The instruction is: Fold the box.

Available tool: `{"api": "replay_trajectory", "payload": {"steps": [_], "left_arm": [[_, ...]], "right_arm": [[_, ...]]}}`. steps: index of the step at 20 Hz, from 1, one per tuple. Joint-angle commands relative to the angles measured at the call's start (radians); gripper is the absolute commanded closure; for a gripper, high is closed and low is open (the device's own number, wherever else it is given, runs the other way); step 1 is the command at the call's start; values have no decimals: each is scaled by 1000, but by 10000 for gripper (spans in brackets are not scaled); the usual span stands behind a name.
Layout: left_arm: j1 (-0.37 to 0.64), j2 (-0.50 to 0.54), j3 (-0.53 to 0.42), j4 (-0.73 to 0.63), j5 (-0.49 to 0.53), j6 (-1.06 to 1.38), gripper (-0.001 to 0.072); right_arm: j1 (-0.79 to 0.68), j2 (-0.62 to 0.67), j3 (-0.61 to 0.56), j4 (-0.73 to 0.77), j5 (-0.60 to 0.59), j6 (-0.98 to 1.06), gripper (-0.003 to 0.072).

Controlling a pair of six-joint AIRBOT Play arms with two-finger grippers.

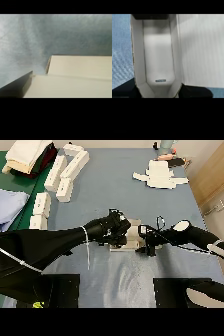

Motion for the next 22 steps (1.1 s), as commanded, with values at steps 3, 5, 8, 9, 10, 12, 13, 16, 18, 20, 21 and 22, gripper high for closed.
{"api": "replay_trajectory", "payload": {"steps": [3,5,8,9,10,12,13,16,18,20,21,22], "left_arm": [[1,0,37,-3,-32,13,161],[2,0,64,-2,-92,34,161],[16,0,113,-3,-199,93,187],[22,0,134,-11,-227,108,189],[30,0,158,-22,-254,133,190],[38,0,212,-31,-320,200,190],[38,0,242,-30,-355,236,190],[38,0,325,-30,-415,358,192],[39,0,349,-27,-410,481,686],[38,0,351,-12,-402,591,693],[38,0,351,-11,-401,637,693],[54,7,347,-37,-392,675,694]], "right_arm": [[0,0,0,0,0,1,177],[0,0,0,0,0,1,177],[0,0,0,0,0,1,177],[0,0,0,0,0,1,177],[0,0,0,0,0,1,177],[0,0,0,0,0,1,177],[0,0,0,0,0,1,177],[0,0,0,0,0,1,177],[0,0,0,0,0,1,177],[0,0,0,0,0,1,177],[0,0,0,0,0,1,177],[0,0,0,0,0,1,177]]}}
